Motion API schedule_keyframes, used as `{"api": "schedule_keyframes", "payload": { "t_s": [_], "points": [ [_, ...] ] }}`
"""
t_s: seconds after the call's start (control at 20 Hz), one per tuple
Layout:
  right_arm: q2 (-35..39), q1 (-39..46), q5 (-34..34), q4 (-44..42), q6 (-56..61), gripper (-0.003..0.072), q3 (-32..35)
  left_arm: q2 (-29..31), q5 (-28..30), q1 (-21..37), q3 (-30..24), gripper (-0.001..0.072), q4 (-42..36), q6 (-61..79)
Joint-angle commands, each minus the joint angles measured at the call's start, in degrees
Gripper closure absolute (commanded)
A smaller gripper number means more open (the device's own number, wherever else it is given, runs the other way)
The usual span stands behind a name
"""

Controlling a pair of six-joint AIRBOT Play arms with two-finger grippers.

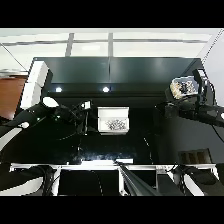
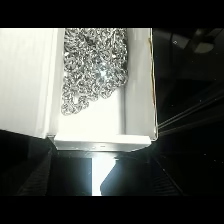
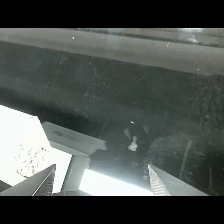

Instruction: Fold the box and place the chain.

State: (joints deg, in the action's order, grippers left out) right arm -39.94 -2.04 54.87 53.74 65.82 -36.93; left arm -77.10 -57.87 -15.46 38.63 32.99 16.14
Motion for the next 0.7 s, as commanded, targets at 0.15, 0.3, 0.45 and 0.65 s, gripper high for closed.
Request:
{"api": "schedule_keyframes", "payload": {
  "t_s": [0.15, 0.3, 0.45, 0.65],
  "points": [
    [0.0, 0.0, 0.5, 0.1, 0.1, -0.0014, 0.0, -1.1, 0.2, -2.2, 0.1, 0.0012, 0.4, -0.1],
    [0.0, 0.0, 1.5, 0.1, 0.0, -0.0014, 0.0, -1.7, 1.4, -3.3, 0.5, 0.0011, 0.8, -0.3],
    [0.0, 0.0, 1.8, 0.1, 0.0, -0.0014, 0.0, -1.7, 2.4, -3.3, 0.5, 0.0011, 0.8, -0.8],
    [0.0, 0.0, 1.8, 0.1, 0.0, -0.0014, 0.0, -1.7, 2.3, -3.3, 0.5, 0.0004, 0.9, -2.2]
  ]
}}
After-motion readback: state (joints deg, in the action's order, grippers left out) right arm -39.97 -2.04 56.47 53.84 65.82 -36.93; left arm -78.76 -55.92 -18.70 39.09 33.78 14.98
